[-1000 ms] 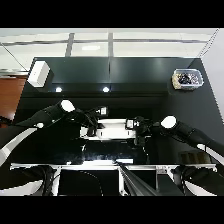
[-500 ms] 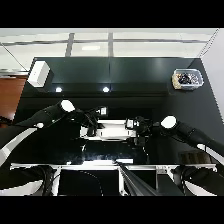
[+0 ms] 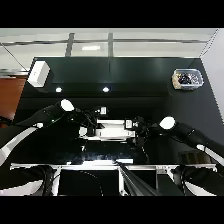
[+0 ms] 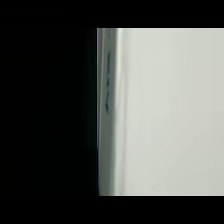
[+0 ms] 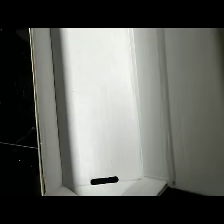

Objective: Fold the box and place the chain.

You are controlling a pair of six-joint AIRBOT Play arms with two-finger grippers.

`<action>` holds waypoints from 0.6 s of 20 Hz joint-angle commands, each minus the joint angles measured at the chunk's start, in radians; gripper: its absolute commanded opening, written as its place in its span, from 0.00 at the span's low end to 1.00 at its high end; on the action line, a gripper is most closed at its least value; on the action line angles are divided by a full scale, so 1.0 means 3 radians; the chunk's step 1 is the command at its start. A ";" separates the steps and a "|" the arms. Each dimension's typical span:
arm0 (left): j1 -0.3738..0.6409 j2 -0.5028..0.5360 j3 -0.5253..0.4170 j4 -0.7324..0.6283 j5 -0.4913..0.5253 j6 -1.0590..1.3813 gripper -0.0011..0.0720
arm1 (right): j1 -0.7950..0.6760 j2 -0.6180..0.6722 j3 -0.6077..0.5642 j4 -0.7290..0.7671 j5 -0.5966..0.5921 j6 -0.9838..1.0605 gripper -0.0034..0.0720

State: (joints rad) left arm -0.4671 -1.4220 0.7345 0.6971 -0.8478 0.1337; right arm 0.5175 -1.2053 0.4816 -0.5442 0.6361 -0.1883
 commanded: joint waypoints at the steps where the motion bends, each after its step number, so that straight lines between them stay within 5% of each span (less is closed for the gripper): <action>1: -0.0003 -0.0003 0.0000 -0.0006 0.0009 0.0000 0.05 | 0.0048 -0.0008 -0.0004 -0.0104 -0.0092 0.0092 0.70; 11: -0.0003 -0.0003 0.0000 -0.0006 0.0008 0.0000 0.05 | 0.0048 -0.0008 -0.0004 -0.0109 -0.0092 0.0090 0.68; 12: -0.0003 -0.0003 0.0000 -0.0006 0.0008 0.0000 0.05 | 0.0048 -0.0008 -0.0004 -0.0112 -0.0088 0.0089 0.43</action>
State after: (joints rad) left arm -0.4671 -1.4220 0.7345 0.6956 -0.8471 0.1337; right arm 0.5308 -1.2072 0.4805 -0.5751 0.6117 -0.1616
